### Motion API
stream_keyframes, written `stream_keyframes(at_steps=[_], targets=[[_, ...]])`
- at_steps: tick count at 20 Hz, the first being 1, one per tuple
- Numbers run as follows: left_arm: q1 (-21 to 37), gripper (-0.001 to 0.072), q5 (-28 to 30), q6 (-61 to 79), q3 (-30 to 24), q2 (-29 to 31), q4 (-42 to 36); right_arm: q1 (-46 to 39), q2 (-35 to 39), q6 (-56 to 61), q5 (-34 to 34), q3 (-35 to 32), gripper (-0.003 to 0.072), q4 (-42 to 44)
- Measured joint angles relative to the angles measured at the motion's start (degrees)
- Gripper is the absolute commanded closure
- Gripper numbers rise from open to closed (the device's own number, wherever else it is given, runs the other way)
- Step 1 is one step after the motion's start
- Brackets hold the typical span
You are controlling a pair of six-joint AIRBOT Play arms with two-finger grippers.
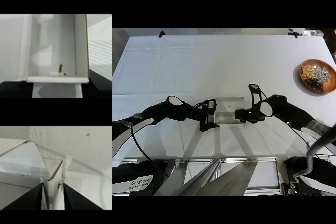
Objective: Fold the box and place the chain.
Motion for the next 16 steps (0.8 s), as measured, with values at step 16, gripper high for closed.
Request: stream_keyframes(at_steps=[16], targets=[[0.0,0.0434,-0.02,-0.11,0.0,0.0,0.0,3.45,-7.1,4.0,8.79,8.63,0.0441,-7.58]])
